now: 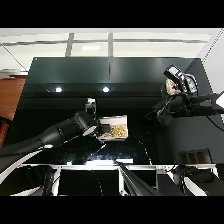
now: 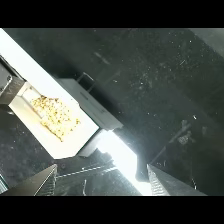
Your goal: Fold the box and place the chain.
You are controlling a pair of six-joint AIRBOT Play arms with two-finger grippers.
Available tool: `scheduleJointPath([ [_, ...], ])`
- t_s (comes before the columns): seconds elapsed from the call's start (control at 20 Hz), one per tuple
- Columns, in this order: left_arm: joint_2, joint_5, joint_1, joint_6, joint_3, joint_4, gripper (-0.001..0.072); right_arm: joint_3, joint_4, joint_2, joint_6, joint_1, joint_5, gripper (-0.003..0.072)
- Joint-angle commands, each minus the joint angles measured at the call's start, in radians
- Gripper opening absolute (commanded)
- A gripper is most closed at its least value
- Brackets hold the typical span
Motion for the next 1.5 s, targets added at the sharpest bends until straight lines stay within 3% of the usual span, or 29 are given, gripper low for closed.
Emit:
scheduleJointPath([
  [0.0, 0.002, 0.005, 0.002, 0.024, 0.002, 0.014, 0.0236, -0.001, -0.001, 0.001, 0.019, -0.005, 0.000, 0.0636],
  [0.05, 0.002, -0.003, 0.004, 0.032, 0.005, 0.010, 0.0416, -0.001, -0.001, 0.001, 0.019, -0.004, 0.000, 0.0636],
  [0.1, 0.002, -0.021, 0.007, 0.052, 0.014, 0.008, 0.0523, 0.000, -0.001, 0.001, 0.020, -0.004, 0.000, 0.0636],
  [0.35, 0.057, -0.206, 0.052, 0.354, 0.087, 0.015, 0.0527, -0.001, -0.024, 0.001, 0.043, -0.005, 0.002, 0.0636],
  [0.5, 0.180, -0.329, 0.159, 0.542, 0.087, -0.006, 0.0525, 0.000, -0.027, 0.001, 0.053, -0.005, 0.003, 0.0636],
  [0.65, 0.330, -0.396, 0.269, 0.883, 0.084, -0.125, 0.0515, -0.001, -0.027, 0.001, 0.053, -0.005, 0.000, 0.0636],
  [0.75, 0.419, -0.386, 0.364, 1.021, 0.059, -0.217, 0.0515, 0.000, -0.027, 0.001, 0.053, -0.005, -0.001, 0.0636],
  [0.85, 0.487, -0.386, 0.472, 1.240, 0.010, -0.422, 0.0513, 0.000, -0.027, 0.001, 0.053, -0.005, -0.001, 0.0636],
  [0.95, 0.531, -0.385, 0.575, 1.438, -0.076, -0.675, 0.0506, -0.001, -0.027, 0.001, 0.053, -0.005, -0.001, 0.0636],
  [1.05, 0.536, -0.386, 0.658, 1.551, -0.182, -0.813, 0.0506, -0.001, -0.027, 0.001, 0.053, -0.005, -0.001, 0.0636],
  [1.15, 0.518, -0.352, 0.707, 1.632, -0.294, -0.825, 0.0506, -0.001, -0.027, 0.001, 0.055, -0.005, -0.001, 0.0636],
  [1.3, 0.495, -0.168, 0.718, 1.808, -0.432, -0.825, 0.0530, -0.001, -0.027, 0.001, 0.064, -0.005, -0.001, 0.0636],
  [1.4, 0.494, -0.089, 0.713, 2.034, -0.471, -0.830, 0.0714, -0.001, -0.027, 0.001, 0.064, -0.005, -0.001, 0.0636],
  [1.45, 0.494, -0.056, 0.713, 2.161, -0.481, -0.825, 0.0718, 0.000, -0.027, 0.001, 0.064, -0.005, -0.001, 0.0636],
])
